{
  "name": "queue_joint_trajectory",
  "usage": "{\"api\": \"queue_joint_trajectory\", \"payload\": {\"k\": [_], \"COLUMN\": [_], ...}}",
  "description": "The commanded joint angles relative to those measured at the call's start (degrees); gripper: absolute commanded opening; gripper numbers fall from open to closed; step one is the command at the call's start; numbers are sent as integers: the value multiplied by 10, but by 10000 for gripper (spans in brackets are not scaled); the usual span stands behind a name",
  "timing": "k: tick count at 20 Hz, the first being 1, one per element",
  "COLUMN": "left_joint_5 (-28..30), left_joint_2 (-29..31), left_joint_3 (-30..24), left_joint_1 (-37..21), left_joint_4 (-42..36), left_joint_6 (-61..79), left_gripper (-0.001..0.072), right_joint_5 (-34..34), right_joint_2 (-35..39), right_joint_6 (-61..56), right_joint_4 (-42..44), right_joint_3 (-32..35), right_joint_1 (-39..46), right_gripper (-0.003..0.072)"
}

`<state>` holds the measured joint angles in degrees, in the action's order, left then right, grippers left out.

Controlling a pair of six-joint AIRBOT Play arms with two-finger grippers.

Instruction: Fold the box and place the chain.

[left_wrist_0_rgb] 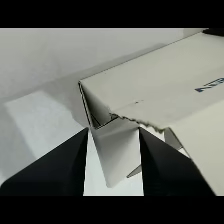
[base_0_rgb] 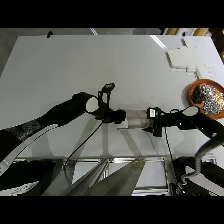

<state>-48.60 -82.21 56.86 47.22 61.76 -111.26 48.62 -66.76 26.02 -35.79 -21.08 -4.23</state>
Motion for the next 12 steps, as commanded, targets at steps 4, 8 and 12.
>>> {"api": "queue_joint_trajectory", "payload": {"k": [4, 8, 12], "left_joint_5": [-53, -116, -191], "left_joint_2": [-35, -77, -113], "left_joint_3": [61, 110, 175], "left_joint_1": [26, 41, 50], "left_joint_4": [63, 108, 154], "left_joint_6": [-77, -126, -187], "left_gripper": [346, 339, 330], "right_joint_5": [0, 0, 0], "right_joint_2": [0, 0, 0], "right_joint_6": [0, 0, 0], "right_joint_4": [0, 0, 0], "right_joint_3": [0, 0, 0], "right_joint_1": [0, 0, 0], "right_gripper": [356, 356, 356]}}
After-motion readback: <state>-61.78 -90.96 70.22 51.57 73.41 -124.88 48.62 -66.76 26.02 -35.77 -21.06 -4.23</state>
